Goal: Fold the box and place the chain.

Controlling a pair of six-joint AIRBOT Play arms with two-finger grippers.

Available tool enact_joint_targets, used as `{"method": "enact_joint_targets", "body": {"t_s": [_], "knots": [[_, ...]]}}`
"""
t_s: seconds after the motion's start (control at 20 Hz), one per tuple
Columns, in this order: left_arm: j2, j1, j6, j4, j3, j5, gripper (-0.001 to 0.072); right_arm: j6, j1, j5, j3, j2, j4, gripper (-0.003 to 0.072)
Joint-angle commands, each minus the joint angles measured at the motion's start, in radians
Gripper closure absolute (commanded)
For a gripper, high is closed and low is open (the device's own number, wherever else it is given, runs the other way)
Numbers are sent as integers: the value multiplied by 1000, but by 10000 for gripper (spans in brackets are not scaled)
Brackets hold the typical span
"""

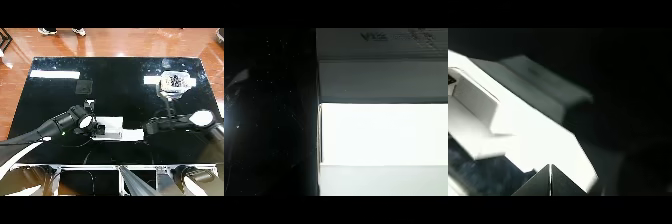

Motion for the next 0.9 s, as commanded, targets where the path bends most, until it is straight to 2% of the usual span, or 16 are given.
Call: {"method": "enact_joint_targets", "body": {"t_s": [0.0,0.1,0.2,0.3,0.45,0.55,0.65,0.8,0.85], "knots": [[-1,1,3,1,0,-1,692,310,-210,219,-1,49,-170,666],[-1,1,4,1,0,-1,692,433,-251,216,-9,47,-274,667],[-1,1,4,4,0,-2,692,508,-245,198,-54,36,-267,667],[-1,1,4,3,0,-2,693,566,-217,122,-125,5,-231,667],[-1,1,4,0,0,-6,692,562,-114,-15,-161,-97,-83,666],[-1,1,18,1,-1,-25,692,447,-41,-100,-159,-173,107,666],[-1,1,24,3,-1,-28,692,347,14,-129,-157,-231,252,666],[-1,1,24,3,-1,-25,692,325,66,-129,-157,-268,278,665],[-1,1,24,4,-1,-24,692,308,68,-116,-153,-268,284,638]]}}
